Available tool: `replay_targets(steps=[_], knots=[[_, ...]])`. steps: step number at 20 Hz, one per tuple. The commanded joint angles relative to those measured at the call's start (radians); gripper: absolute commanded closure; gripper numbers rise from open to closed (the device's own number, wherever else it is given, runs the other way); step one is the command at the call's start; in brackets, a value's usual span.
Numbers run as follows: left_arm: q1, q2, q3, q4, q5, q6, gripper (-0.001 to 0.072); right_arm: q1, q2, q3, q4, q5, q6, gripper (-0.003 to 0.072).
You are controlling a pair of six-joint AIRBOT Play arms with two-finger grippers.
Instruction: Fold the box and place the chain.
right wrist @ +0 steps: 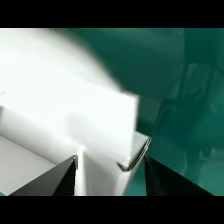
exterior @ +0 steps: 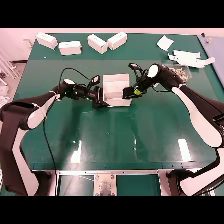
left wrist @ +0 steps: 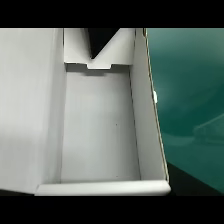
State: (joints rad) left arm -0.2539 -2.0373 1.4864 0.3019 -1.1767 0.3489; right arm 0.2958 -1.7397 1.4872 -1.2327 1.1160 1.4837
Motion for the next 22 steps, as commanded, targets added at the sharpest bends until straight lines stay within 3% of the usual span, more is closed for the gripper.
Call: replay_targets(steps=[1,8,10,14,16,17,18,19,22], knots=[[0.000,0.000,0.000,-0.003,0.009,-0.001,0.0176,0.045,0.000,0.041,-0.153,0.063,0.095,0.0287],[0.000,0.000,0.000,-0.003,0.009,-0.001,0.0176,0.098,-0.024,0.047,-0.270,0.134,0.184,0.0330],[0.000,0.000,0.000,-0.003,0.008,-0.001,0.0175,0.108,-0.035,0.053,-0.282,0.134,0.190,0.0412],[0.000,0.000,0.000,-0.003,0.008,-0.001,0.0175,0.123,-0.053,0.059,-0.299,0.133,0.230,0.0432],[0.000,0.000,0.000,-0.003,0.009,-0.001,0.0176,0.129,-0.066,0.065,-0.310,0.131,0.245,0.0564],[0.000,0.000,0.000,-0.003,0.009,-0.001,0.0176,0.134,-0.074,0.073,-0.310,0.130,0.245,0.0576],[0.000,0.000,0.000,-0.003,0.008,-0.001,0.0176,0.139,-0.080,0.083,-0.315,0.130,0.245,0.0656],[0.000,0.000,0.000,-0.003,0.009,-0.001,0.0176,0.146,-0.082,0.090,-0.321,0.124,0.245,0.0674],[0.000,0.000,0.000,-0.003,0.010,-0.001,0.0176,0.154,-0.081,0.109,-0.343,0.124,0.245,0.0640]])
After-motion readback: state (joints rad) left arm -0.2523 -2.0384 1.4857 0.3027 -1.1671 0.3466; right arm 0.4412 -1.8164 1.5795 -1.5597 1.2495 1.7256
